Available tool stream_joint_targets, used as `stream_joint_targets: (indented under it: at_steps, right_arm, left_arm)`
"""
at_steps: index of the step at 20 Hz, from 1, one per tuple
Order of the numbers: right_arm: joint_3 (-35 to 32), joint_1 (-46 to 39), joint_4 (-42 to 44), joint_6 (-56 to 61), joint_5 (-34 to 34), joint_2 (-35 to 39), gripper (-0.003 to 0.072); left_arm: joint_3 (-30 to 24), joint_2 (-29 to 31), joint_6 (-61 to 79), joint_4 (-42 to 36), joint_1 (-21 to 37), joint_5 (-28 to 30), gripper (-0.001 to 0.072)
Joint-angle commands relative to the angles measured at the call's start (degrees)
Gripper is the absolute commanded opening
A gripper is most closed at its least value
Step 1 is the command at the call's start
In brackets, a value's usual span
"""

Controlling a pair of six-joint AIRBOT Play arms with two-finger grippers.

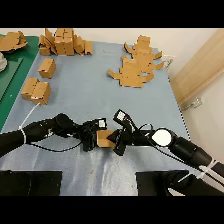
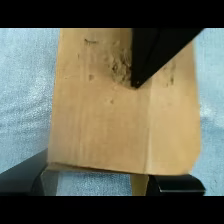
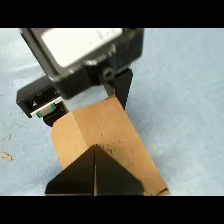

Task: Fold the box.

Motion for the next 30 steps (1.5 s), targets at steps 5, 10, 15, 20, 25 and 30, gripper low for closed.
stream_joint_targets:
  at_steps: [5,10,15,20,25,30]
  right_arm:
    - [0.0,0.4,-8.1,-8.4,-3.1,3.7,0.0443]
    - [0.0,0.4,-8.3,-22.1,-1.9,-0.8,0.0443]
    - [0.3,0.4,-7.3,-25.2,2.6,-1.3,0.0443]
    - [1.0,0.4,-7.8,-26.6,5.1,-1.5,0.0518]
    - [1.0,0.4,-11.5,-30.3,-2.4,-3.1,0.0522]
    - [1.1,0.7,-11.9,-30.3,-1.8,-3.1,0.0521]
  left_arm:
    - [0.1,0.0,0.0,0.0,0.0,0.0,0.0415]
    - [0.1,0.0,0.0,0.0,0.0,0.0,0.0415]
    - [0.1,0.0,0.0,0.0,0.0,0.0,0.0415]
    - [0.1,0.0,0.0,0.0,0.0,0.0,0.0415]
    - [0.1,0.0,0.0,0.0,0.0,0.0,0.0415]
    - [0.1,0.0,0.0,0.0,0.0,0.0,0.0415]
